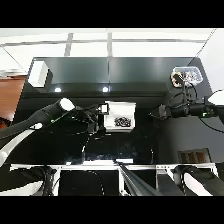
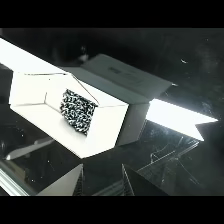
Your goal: Fold the box and place the chain.
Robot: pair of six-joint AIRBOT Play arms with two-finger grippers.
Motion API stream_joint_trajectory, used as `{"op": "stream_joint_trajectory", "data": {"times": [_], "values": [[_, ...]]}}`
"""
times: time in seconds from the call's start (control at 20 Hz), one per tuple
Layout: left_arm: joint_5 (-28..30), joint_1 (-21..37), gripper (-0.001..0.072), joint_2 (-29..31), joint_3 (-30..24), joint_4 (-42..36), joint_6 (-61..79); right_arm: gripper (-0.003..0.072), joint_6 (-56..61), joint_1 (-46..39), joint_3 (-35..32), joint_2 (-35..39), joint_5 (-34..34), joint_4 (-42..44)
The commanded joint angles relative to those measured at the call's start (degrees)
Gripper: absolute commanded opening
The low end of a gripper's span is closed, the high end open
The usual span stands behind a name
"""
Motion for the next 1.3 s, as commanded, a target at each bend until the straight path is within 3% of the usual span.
{"op": "stream_joint_trajectory", "data": {"times": [0.0, 0.05, 0.1, 0.15, 0.2, 0.35, 0.4, 0.45, 0.6, 0.8, 1.0, 1.25], "values": [[0.20, -1.88, 0.0710, -0.04, 0.31, 0.07, 0.70, 0.0293, 0.02, 0.04, -0.02, 0.04, -0.20, 0.20], [0.20, -2.10, 0.0687, -0.04, 0.31, 0.07, 0.68, 0.0293, 0.02, 0.04, -0.02, 0.04, -0.22, 0.20], [0.15, -2.16, 0.0566, -0.04, 0.31, 0.07, 0.55, 0.0293, 0.00, 0.04, -0.02, 0.04, -0.39, 0.20], [-0.13, -2.16, 0.0378, -0.02, 0.31, 0.07, 0.46, 0.0293, 0.00, 0.04, -0.02, 0.04, -0.72, 0.20], [-0.13, -2.16, 0.0274, -0.02, 0.31, 0.09, 0.48, 0.0293, 0.13, 0.07, -0.02, 0.04, -1.70, 0.26], [-0.04, -2.16, 0.0270, -0.02, 0.31, 0.09, 0.46, 0.0315, 2.10, 1.62, -0.04, 0.02, -7.63, 0.35], [-0.04, -2.16, 0.0270, -0.02, 0.31, 0.07, 0.46, 0.0640, 5.75, 3.15, -0.04, -0.02, -12.35, 0.37], [-0.04, -2.16, 0.0271, -0.02, 0.31, 0.09, 0.46, 0.0720, 7.34, 5.03, -0.02, -0.04, -17.33, 0.39], [0.00, -2.16, 0.0271, -0.04, 0.31, 0.09, 0.46, 0.0720, 7.32, 9.97, 0.00, -1.99, -29.46, 2.51], [0.00, -2.16, 0.0274, -0.04, 0.31, 0.09, 0.46, 0.0720, 7.23, 11.58, 0.94, -8.00, -32.06, 5.35], [-0.02, -2.16, 0.0275, -0.04, 0.31, 0.09, 0.46, 0.0720, 1.79, 12.76, 1.79, -11.10, -22.36, 5.44], [-0.02, -2.16, 0.0275, -0.04, 0.31, 0.09, 0.46, 0.0720, -19.63, 13.25, 5.07, -10.93, -6.71, 4.85]]}}
